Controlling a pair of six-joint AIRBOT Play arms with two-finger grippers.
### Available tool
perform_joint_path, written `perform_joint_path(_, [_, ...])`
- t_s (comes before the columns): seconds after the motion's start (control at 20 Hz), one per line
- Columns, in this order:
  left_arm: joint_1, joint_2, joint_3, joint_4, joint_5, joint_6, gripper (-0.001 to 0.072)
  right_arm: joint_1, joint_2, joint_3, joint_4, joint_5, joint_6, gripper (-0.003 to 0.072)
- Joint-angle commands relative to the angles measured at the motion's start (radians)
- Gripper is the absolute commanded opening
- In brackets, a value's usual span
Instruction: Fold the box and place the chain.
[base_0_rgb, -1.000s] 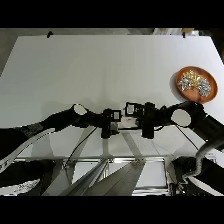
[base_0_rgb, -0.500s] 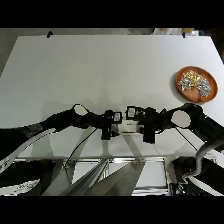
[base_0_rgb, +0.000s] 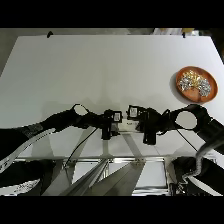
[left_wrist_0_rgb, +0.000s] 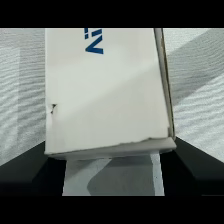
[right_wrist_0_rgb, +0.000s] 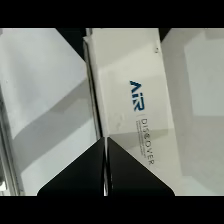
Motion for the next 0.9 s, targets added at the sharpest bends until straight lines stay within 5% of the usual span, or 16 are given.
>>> perform_joint_path(0.0, [0.001,0.0,0.0,0.0,0.001,0.0,0.0271,-0.042,-0.026,0.0,0.005,0.001,0.008,0.0012])
perform_joint_path(0.85, [0.001,0.0,0.0,0.0,0.001,0.0,0.0271,-0.046,-0.062,-0.108,0.055,-0.051,0.004,0.0012])
